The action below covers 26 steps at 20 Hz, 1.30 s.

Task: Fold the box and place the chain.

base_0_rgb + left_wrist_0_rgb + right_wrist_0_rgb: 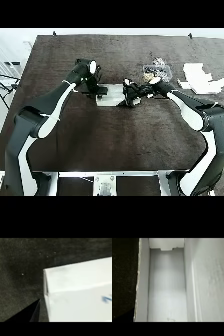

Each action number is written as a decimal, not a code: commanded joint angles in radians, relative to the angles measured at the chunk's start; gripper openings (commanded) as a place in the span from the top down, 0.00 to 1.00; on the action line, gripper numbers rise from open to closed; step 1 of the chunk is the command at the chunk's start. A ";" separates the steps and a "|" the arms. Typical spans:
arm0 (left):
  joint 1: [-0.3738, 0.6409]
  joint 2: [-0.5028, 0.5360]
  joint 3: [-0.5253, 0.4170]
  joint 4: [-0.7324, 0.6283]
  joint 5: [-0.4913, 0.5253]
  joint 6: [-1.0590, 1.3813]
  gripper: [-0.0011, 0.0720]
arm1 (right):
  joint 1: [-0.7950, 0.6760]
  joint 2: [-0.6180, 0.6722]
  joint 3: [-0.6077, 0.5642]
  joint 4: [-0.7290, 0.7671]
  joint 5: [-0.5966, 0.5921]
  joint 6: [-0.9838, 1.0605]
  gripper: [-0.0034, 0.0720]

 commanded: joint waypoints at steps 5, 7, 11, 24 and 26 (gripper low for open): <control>-0.005 -0.031 0.029 0.049 -0.062 -0.041 0.50 | 0.001 -0.001 0.000 0.000 0.000 0.000 0.19; -0.005 -0.031 0.029 0.056 -0.054 -0.050 0.51 | 0.001 -0.001 0.000 0.000 0.000 0.000 0.19; -0.005 -0.031 0.028 0.063 -0.025 -0.058 0.51 | 0.001 -0.001 0.000 0.000 0.000 0.000 0.19; -0.005 -0.030 0.028 0.018 -0.015 -0.030 0.69 | 0.001 -0.001 0.000 0.000 0.000 0.000 0.19; -0.002 -0.024 0.029 0.041 -0.044 -0.030 0.48 | 0.001 -0.001 0.000 0.000 0.000 0.000 0.19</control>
